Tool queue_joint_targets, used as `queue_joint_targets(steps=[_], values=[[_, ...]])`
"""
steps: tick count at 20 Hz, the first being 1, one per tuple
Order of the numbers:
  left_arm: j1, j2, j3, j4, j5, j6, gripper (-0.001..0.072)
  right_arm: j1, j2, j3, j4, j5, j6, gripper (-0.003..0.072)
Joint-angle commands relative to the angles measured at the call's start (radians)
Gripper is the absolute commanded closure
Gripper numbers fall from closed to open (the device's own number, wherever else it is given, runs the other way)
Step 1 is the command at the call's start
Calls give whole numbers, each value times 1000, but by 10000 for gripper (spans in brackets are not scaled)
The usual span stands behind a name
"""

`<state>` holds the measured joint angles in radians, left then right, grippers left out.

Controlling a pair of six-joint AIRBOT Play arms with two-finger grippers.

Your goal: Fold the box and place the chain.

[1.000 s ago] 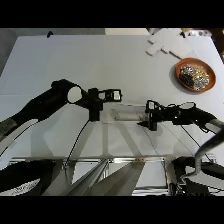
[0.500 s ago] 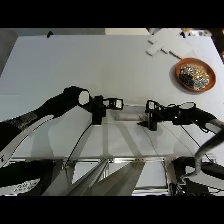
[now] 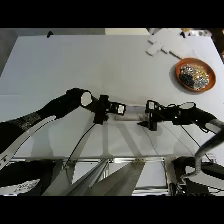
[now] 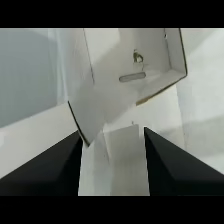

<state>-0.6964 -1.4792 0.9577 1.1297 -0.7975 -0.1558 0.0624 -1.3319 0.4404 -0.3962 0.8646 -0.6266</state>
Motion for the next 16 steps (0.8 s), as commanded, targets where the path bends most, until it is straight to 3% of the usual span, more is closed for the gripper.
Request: queue_joint_targets(steps=[1,3,4,8,13,16], values=[[-16,-1,0,-23,10,29,304,0,0,0,0,0,0,287],[-19,-1,0,-35,-19,29,478,0,0,0,0,0,0,287],[-19,-2,0,-38,-35,29,517,0,0,0,0,0,0,287],[-23,-1,0,-48,-51,29,517,0,0,0,0,0,0,287],[-37,-2,0,-149,70,29,518,0,0,0,0,0,0,287],[-45,-3,0,-179,75,29,519,0,0,0,0,0,0,287]])
